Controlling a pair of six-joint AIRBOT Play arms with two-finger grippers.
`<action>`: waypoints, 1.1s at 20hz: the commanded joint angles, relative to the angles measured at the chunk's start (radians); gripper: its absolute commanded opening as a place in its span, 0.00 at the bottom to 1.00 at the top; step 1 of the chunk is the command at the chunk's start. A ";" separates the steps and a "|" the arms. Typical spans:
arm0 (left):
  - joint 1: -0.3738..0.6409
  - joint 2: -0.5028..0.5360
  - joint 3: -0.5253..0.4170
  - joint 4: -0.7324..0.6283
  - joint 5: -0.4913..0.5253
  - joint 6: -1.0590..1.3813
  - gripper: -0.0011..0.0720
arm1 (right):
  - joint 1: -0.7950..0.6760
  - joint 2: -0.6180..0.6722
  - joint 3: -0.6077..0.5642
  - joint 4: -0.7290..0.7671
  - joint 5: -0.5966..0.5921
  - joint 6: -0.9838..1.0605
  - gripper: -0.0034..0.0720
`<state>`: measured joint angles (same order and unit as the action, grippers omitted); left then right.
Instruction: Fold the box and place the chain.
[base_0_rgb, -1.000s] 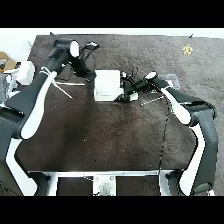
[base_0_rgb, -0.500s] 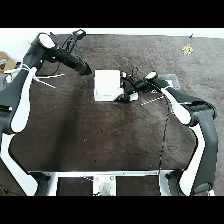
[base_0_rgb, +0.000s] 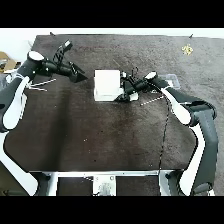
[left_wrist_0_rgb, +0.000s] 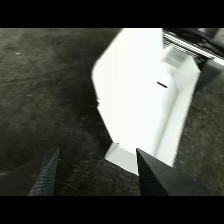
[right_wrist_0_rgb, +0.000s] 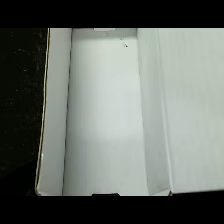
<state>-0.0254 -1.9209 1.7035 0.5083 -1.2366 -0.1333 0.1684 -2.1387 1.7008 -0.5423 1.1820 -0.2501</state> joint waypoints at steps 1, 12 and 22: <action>0.027 -0.023 -0.099 -0.106 -0.039 0.220 0.73 | 0.001 0.000 0.000 0.000 0.000 0.000 0.70; 0.019 -0.155 -0.098 -0.127 -0.109 0.401 1.00 | 0.001 0.000 0.000 0.000 0.000 0.000 0.70; -0.028 -0.156 -0.091 -0.119 0.033 0.357 0.85 | 0.001 0.000 0.000 0.000 0.000 0.000 0.70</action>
<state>-0.0517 -2.0762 1.6093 0.3828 -1.2304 0.2417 0.1684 -2.1387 1.7008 -0.5423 1.1820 -0.2501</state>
